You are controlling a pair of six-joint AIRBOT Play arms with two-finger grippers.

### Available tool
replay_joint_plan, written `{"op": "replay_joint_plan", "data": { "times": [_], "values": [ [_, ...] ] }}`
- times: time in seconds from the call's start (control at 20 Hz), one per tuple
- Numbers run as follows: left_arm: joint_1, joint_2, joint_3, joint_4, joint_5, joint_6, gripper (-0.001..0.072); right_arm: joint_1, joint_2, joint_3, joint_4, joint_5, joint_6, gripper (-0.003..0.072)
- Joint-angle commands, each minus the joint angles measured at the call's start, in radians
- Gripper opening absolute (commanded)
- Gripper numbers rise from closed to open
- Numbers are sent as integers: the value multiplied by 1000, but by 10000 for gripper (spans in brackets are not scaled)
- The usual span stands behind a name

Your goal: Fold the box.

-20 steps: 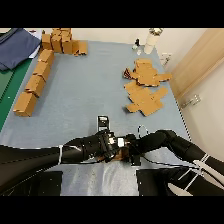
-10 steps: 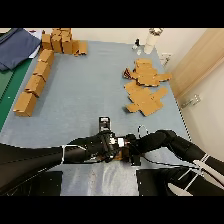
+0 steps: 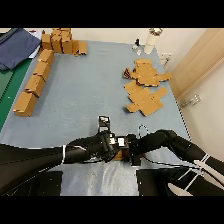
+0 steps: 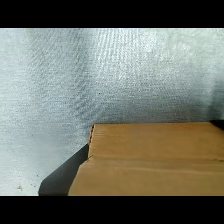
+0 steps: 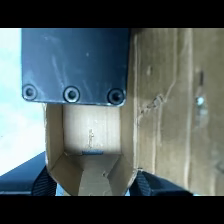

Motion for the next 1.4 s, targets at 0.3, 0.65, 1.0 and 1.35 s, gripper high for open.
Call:
{"op": "replay_joint_plan", "data": {
  "times": [0.3, 0.65, 1.0, 1.35],
  "values": [
    [-1, 57, 2, 10, -36, 8, 431, 1, -1, 0, 1, 2, -2, 507],
    [-1, 127, 2, 34, -126, 3, 431, 1, -1, 0, 1, 2, -2, 508],
    [0, 219, 1, 55, -191, -5, 430, 2, -1, 0, 1, 2, -2, 508],
    [0, 257, -3, 60, -359, 137, 11, 1, -1, 0, 1, 2, -2, 508]
  ]
}}
